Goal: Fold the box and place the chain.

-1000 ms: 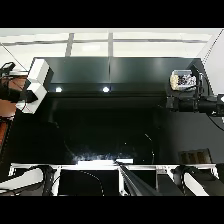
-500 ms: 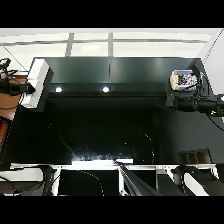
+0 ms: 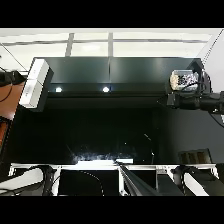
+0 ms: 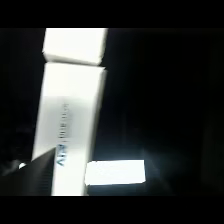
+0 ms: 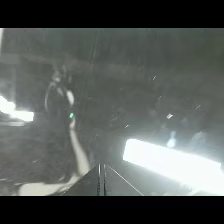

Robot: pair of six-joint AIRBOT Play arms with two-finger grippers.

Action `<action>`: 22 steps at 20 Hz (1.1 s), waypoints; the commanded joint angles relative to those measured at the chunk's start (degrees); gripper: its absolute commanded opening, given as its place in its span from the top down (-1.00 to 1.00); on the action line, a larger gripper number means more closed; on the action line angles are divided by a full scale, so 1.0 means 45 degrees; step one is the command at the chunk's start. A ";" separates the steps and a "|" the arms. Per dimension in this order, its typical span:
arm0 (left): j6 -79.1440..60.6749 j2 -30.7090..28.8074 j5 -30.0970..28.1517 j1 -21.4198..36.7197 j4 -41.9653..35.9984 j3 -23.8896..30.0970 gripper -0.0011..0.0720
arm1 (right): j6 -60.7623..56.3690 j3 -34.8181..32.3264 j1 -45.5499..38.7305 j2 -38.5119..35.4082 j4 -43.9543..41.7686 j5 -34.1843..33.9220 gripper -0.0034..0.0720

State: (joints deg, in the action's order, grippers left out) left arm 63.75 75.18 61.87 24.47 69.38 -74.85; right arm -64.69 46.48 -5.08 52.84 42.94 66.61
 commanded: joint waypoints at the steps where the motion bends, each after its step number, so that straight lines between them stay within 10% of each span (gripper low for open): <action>1: 0.1957 -0.2021 0.0908 -0.0855 -0.0374 0.0063 0.60 | -0.0350 0.1404 0.0000 -0.0010 0.2210 -0.0039 0.79; 2: 0.1919 -0.2603 0.0918 -0.1355 -0.0607 0.0437 0.91 | -0.0588 0.1797 -0.0078 -0.0010 0.3036 -0.0165 0.79; 10: 0.2370 -0.6193 -0.2307 -0.6523 -0.0903 0.6776 0.91 | -0.0899 0.1243 -0.0510 -0.0005 0.4085 -0.1647 0.79; 22: 0.2356 -0.6280 -0.3050 -0.6581 -0.1229 0.7325 0.90 | -0.0903 0.1243 -0.0510 0.0000 0.4090 -0.1627 0.79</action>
State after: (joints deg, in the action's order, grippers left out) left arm 74.37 47.00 48.93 -5.04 63.83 -42.09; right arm -68.75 52.12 -7.38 52.82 61.25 59.33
